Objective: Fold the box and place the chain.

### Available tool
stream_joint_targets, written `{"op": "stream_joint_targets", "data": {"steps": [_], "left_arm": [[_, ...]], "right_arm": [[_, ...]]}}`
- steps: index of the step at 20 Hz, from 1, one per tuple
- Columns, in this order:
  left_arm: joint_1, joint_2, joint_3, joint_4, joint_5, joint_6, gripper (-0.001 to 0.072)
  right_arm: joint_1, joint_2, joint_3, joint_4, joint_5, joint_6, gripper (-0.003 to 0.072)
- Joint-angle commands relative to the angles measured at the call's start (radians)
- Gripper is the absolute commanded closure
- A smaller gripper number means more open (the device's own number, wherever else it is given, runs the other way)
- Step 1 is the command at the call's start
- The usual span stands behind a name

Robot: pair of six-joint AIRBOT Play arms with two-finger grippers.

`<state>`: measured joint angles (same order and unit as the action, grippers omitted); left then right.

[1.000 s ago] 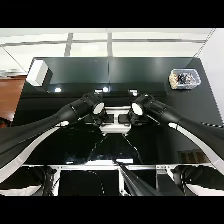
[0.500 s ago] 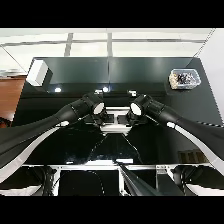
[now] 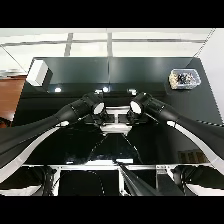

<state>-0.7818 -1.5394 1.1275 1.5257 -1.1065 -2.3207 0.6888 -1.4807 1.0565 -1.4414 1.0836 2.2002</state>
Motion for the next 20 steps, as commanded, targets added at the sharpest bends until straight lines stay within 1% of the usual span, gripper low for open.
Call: {"op": "stream_joint_targets", "data": {"steps": [1,2,3,7,9,11,13,14,16,17,18,19,20], "left_arm": [[0.000,0.000,0.000,0.003,-0.003,0.002,0.0679],[0.000,0.000,0.000,0.003,-0.004,0.002,0.0679],[0.000,0.000,0.000,0.003,-0.006,0.003,0.0679],[0.000,0.000,0.000,0.003,-0.005,0.002,0.0679],[0.000,0.000,0.000,0.003,-0.005,0.002,0.0679],[0.000,0.000,0.000,0.003,-0.005,0.003,0.0680],[0.000,0.000,0.000,0.003,-0.004,0.002,0.0679],[0.000,0.000,0.000,0.003,-0.004,0.003,0.0679],[0.000,0.000,0.000,0.003,-0.005,0.002,0.0679],[0.000,0.000,0.000,0.003,-0.005,0.003,0.0679],[0.000,0.000,0.000,0.003,-0.005,0.002,0.0679],[0.000,0.000,0.000,0.003,-0.005,0.003,0.0679],[0.000,0.000,0.000,0.003,-0.005,0.003,0.0679]], "right_arm": [[-0.001,0.001,0.003,0.000,0.005,0.000,0.0624],[-0.001,0.002,0.003,0.000,0.005,-0.001,0.0452],[-0.002,0.006,0.005,-0.003,0.012,-0.002,0.0405],[-0.002,0.069,0.027,-0.011,0.095,-0.106,0.0405],[-0.002,0.149,0.051,-0.015,0.160,-0.175,0.0404],[-0.017,0.265,0.082,-0.059,0.200,-0.210,0.0404],[-0.060,0.392,0.105,-0.154,0.208,-0.218,0.0404],[-0.089,0.450,0.105,-0.251,0.210,-0.219,0.0405],[-0.148,0.507,0.097,-0.525,0.235,-0.218,0.0406],[-0.190,0.510,0.083,-0.628,0.227,-0.218,0.0406],[-0.251,0.508,0.051,-0.684,0.161,-0.218,0.0406],[-0.321,0.507,0.003,-0.685,0.053,-0.218,0.0405],[-0.400,0.505,-0.062,-0.663,-0.090,-0.209,0.0388]]}}
